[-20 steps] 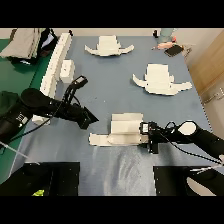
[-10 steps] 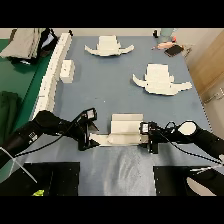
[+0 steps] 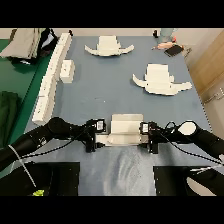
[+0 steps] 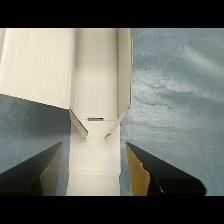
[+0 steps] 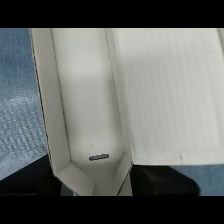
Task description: Fold the box.
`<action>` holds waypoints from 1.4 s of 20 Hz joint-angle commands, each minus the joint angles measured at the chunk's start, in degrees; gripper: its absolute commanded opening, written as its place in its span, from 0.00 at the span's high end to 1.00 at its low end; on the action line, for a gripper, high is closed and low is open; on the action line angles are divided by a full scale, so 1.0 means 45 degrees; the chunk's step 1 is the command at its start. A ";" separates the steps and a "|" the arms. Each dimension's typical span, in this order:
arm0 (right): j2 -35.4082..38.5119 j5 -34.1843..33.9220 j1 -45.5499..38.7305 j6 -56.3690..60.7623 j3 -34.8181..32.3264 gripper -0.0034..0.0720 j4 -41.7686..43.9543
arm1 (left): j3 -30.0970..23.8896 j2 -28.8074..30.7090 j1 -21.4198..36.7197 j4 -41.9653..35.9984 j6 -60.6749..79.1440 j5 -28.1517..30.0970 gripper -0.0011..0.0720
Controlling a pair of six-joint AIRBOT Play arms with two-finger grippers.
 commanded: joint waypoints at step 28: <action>0.0000 0.0000 0.0000 0.0005 -0.0005 0.34 0.0000 | 0.0083 -0.1787 -0.2341 -0.4949 0.2147 0.2735 0.90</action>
